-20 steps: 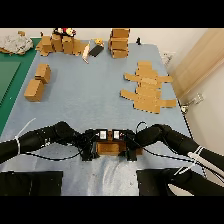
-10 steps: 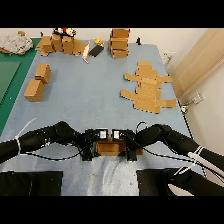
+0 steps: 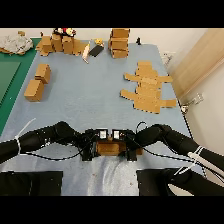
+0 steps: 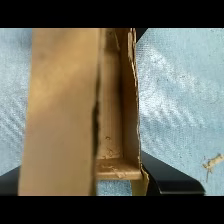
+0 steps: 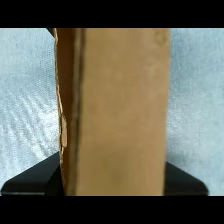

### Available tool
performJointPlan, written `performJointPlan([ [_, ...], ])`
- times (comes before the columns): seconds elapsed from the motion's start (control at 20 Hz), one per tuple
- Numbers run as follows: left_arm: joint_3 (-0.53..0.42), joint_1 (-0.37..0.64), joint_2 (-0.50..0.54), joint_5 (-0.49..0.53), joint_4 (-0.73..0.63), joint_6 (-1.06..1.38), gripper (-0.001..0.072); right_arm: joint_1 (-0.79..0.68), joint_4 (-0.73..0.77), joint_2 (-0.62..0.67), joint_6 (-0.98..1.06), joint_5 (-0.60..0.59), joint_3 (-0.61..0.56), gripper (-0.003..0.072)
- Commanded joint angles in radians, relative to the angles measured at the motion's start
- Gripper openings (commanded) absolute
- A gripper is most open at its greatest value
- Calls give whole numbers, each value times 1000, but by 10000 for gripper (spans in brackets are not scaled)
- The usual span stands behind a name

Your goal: Fold the box.

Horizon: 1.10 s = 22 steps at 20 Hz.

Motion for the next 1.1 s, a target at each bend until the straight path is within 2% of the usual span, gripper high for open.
performJointPlan([
  [0.0, 0, 0, 0, 1, 0, 0, 470, 0, 0, 0, 0, 0, 0, 497],
  [0.25, 0, 0, 0, 1, 0, 0, 470, 0, 16, 0, 0, -5, 0, 498],
  [0.3, 0, 0, 0, 2, 0, 0, 470, 0, 16, 2, 2, -11, 1, 587],
  [0.35, 0, 0, 0, 2, 0, 0, 470, -2, -1, 9, 53, -40, 6, 713],
  [0.6, 0, 0, 0, 1, 0, 0, 470, -2, -227, 106, 264, -172, 16, 713],
  [0.7, 0, 0, 0, 2, 0, 0, 470, -2, -341, 169, 375, -255, 17, 713],
  [0.8, 0, 0, 0, 1, 0, 0, 470, -2, -394, 248, 459, -328, 17, 712],
  [1.05, 0, 0, 0, 2, 0, 0, 470, -2, -375, 493, 507, -283, 17, 710],
])
